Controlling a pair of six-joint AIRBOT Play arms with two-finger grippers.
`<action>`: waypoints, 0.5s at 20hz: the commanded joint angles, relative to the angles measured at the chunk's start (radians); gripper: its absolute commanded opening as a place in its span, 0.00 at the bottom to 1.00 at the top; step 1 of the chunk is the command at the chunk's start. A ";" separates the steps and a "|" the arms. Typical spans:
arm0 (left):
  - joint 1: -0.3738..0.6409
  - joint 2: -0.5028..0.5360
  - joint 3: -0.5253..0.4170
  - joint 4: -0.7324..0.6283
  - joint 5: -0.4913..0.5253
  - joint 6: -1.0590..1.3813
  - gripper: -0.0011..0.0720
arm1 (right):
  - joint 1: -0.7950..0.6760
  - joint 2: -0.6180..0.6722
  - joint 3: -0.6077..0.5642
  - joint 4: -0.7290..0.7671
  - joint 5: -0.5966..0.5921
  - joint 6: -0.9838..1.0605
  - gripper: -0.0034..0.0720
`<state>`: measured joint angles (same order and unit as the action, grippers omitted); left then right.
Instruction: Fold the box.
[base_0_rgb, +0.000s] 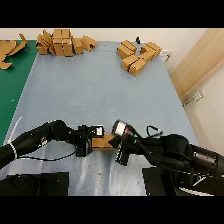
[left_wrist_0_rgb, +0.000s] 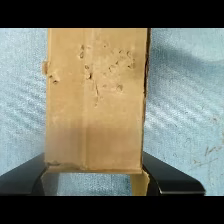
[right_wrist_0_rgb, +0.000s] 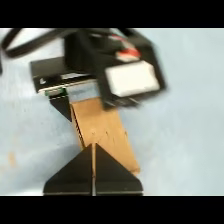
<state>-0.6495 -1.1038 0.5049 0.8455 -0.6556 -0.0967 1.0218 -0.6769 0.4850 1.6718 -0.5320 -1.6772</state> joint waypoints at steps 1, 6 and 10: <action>0.001 0.000 0.001 0.000 0.000 0.000 0.73 | -0.051 0.089 -0.034 0.040 -0.118 0.712 0.05; 0.001 0.000 0.001 0.000 0.000 0.000 0.73 | -0.087 0.088 -0.216 0.383 0.249 0.704 0.05; 0.001 0.000 0.001 0.000 0.000 0.000 0.73 | -0.005 0.064 -0.282 0.454 0.468 0.708 0.05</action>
<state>-0.6495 -1.1038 0.5049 0.8455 -0.6556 -0.0967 0.9840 -0.6018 0.2558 2.0327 -0.2356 -1.0157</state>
